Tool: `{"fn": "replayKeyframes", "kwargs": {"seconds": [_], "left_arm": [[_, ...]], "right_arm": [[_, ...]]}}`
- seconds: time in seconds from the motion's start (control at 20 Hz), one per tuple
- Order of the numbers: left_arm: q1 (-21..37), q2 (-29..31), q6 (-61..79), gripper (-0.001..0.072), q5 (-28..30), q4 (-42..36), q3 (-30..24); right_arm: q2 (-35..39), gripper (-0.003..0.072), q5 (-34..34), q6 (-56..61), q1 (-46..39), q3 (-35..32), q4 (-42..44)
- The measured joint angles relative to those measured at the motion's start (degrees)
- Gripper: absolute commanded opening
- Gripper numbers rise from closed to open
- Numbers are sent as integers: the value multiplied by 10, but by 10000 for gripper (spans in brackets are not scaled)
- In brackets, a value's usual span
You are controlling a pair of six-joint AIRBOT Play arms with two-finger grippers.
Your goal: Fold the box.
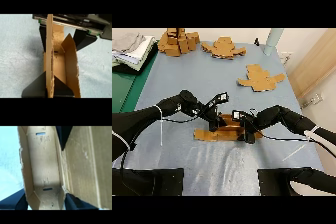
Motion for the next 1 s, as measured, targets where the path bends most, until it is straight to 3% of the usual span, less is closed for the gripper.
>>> {"fn": "replayKeyframes", "kwargs": {"seconds": [0.1, 0.6, 0.8, 0.9, 1.0], "left_arm": [[0, 0, 0, 15, 0, 0, 0], [0, 0, 0, 15, -1, 0, 0], [0, 0, 0, 15, 0, 0, 0], [0, 0, 0, 15, 0, 0, 0], [0, 0, 0, 15, 0, 0, 0]], "right_arm": [[-2, 512, 1, 0, 0, 1, -2], [-26, 512, 9, -1, 0, 1, 1], [-28, 528, 8, -1, 0, 0, 1], [-28, 599, 5, -1, 0, 0, 0], [-28, 599, 3, -1, 0, 0, -2]]}}
